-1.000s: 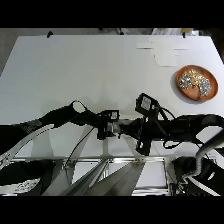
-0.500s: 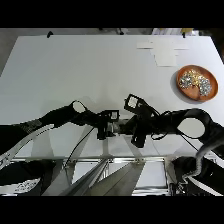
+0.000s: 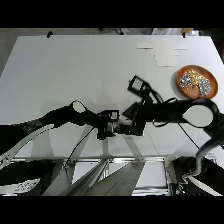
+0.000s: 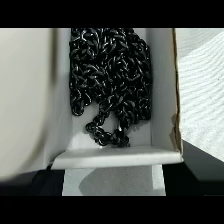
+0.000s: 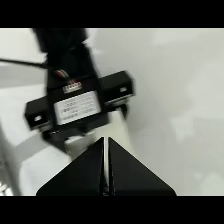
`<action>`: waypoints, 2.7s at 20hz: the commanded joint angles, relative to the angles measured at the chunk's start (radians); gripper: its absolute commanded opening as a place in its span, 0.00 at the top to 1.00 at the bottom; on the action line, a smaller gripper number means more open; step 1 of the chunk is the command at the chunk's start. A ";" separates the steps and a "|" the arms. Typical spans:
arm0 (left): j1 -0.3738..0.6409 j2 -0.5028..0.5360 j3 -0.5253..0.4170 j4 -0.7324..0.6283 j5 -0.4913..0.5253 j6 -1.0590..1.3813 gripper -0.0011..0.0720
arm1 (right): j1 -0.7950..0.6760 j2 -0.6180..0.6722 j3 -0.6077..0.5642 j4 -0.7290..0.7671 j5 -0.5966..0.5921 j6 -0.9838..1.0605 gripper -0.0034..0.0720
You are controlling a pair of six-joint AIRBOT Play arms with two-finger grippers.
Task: Fold the box and place the chain.
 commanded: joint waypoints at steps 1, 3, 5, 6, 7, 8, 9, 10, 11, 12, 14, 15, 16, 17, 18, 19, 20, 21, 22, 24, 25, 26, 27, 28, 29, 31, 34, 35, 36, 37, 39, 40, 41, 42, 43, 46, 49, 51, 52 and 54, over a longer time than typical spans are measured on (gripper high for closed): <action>0.001 0.001 0.000 0.000 0.000 0.000 0.75 | -0.098 -0.032 0.023 -0.017 0.005 -0.001 0.91; 0.001 0.001 0.000 0.000 0.000 0.000 0.75 | -0.110 -0.085 0.023 -0.016 0.028 -0.034 0.91; 0.001 0.001 0.000 0.000 0.000 0.000 0.75 | -0.105 -0.146 0.023 -0.004 0.058 -0.064 0.90; 0.001 0.001 0.000 0.000 0.000 0.000 0.75 | -0.094 -0.173 0.023 -0.005 0.073 -0.067 0.90; 0.001 0.001 0.000 0.000 0.000 0.000 0.75 | -0.078 -0.195 0.023 -0.004 0.094 -0.088 0.90; 0.001 0.001 0.000 0.000 0.000 0.000 0.75 | -0.058 -0.207 0.022 -0.005 0.111 -0.111 0.87; 0.001 0.001 0.000 0.000 0.000 0.000 0.75 | -0.036 -0.211 0.021 -0.005 0.127 -0.131 0.86; 0.001 0.001 0.000 0.000 0.000 0.000 0.75 | -0.018 -0.210 0.019 -0.005 0.142 -0.150 0.84; 0.001 0.001 0.000 0.000 0.000 0.000 0.75 | -0.004 -0.210 0.019 -0.008 0.168 -0.171 0.78; 0.001 0.001 0.000 0.000 0.000 0.000 0.75 | 0.002 -0.209 0.019 -0.013 0.194 -0.188 0.77; 0.001 0.001 0.000 0.000 0.000 0.000 0.75 | 0.002 -0.206 0.018 -0.014 0.219 -0.195 0.68; 0.001 0.001 0.000 0.000 0.000 0.000 0.75 | 0.002 -0.204 0.018 -0.013 0.222 -0.195 0.65; 0.001 0.001 0.000 0.000 0.000 0.000 0.75 | 0.002 -0.202 0.017 -0.013 0.222 -0.203 0.65; 0.001 0.001 0.000 0.000 0.000 0.000 0.75 | 0.002 -0.201 0.017 -0.013 0.225 -0.215 0.65; 0.001 0.001 0.000 0.000 0.000 0.000 0.75 | 0.002 -0.201 0.017 -0.016 0.225 -0.219 0.65; 0.001 0.001 0.000 0.000 0.000 0.000 0.75 | 0.002 -0.201 0.017 -0.016 0.225 -0.228 0.65; 0.001 0.001 0.000 0.000 0.000 0.000 0.75 | 0.002 -0.201 0.017 -0.016 0.225 -0.244 0.65; 0.001 0.001 0.000 0.000 0.000 0.000 0.75 | 0.008 -0.201 0.017 -0.022 0.222 -0.247 0.65; 0.001 0.001 0.000 0.000 0.000 0.000 0.75 | 0.017 -0.201 0.017 -0.038 0.220 -0.248 0.65; 0.001 0.001 0.000 0.000 0.000 0.000 0.75 | 0.044 -0.201 0.017 -0.087 0.212 -0.248 0.65; 0.001 0.001 0.000 0.000 0.000 0.000 0.75 | 0.058 -0.201 0.017 -0.111 0.202 -0.247 0.65; 0.001 0.001 0.000 0.000 0.000 0.000 0.75 | 0.069 -0.201 0.017 -0.127 0.193 -0.247 0.65; 0.001 0.001 0.000 0.000 0.000 0.000 0.75 | 0.077 -0.201 0.017 -0.132 0.187 -0.247 0.65; 0.001 0.001 0.000 0.000 0.000 0.000 0.75 | 0.084 -0.201 0.017 -0.136 0.187 -0.247 0.65; 0.001 0.001 0.000 0.000 0.000 0.000 0.75 | 0.092 -0.201 0.016 -0.140 0.187 -0.246 0.65; 0.001 0.001 0.000 0.000 0.000 0.000 0.75 | 0.105 -0.201 0.002 -0.147 0.179 -0.246 0.66; 0.001 0.001 0.000 0.000 0.000 0.000 0.75 | 0.126 -0.201 -0.029 -0.172 0.156 -0.241 0.81; 0.001 0.001 0.000 0.000 0.000 0.000 0.75 | 0.126 -0.201 -0.033 -0.172 0.146 -0.236 0.82; 0.001 0.001 0.000 0.000 0.000 0.000 0.75 | 0.126 -0.201 -0.034 -0.172 0.136 -0.234 0.82; 0.001 0.001 0.000 0.000 0.000 0.000 0.75 | 0.126 -0.201 -0.034 -0.172 0.127 -0.234 0.82; 0.001 0.001 0.000 0.000 0.000 0.000 0.75 | 0.126 -0.200 -0.034 -0.172 0.119 -0.234 0.82; 0.001 0.001 0.000 0.000 0.000 0.000 0.75 | 0.126 -0.200 -0.034 -0.173 0.120 -0.234 0.83; 0.001 0.001 0.000 0.000 0.000 0.000 0.75 | 0.126 -0.200 -0.034 -0.173 0.119 -0.234 0.85; 0.001 0.001 0.000 0.000 0.000 0.000 0.75 | 0.126 -0.198 -0.034 -0.173 0.119 -0.235 0.85; 0.001 0.001 0.000 0.000 0.000 0.000 0.75 | 0.126 -0.192 -0.034 -0.173 0.117 -0.235 0.85; 0.001 0.001 0.000 0.000 0.000 0.000 0.75 | 0.126 -0.150 -0.034 -0.177 0.095 -0.235 0.85; 0.001 0.001 0.000 0.000 0.000 0.000 0.75 | 0.126 -0.142 -0.043 -0.174 0.083 -0.235 0.89; 0.001 0.001 0.000 0.000 0.000 0.000 0.75 | 0.126 -0.142 -0.071 -0.164 0.066 -0.235 0.89; 0.001 0.001 0.000 0.000 0.000 0.000 0.75 | 0.126 -0.142 -0.087 -0.166 0.050 -0.235 0.89; 0.001 0.001 0.000 0.000 0.000 0.000 0.75 | 0.126 -0.142 -0.119 -0.169 0.002 -0.235 0.89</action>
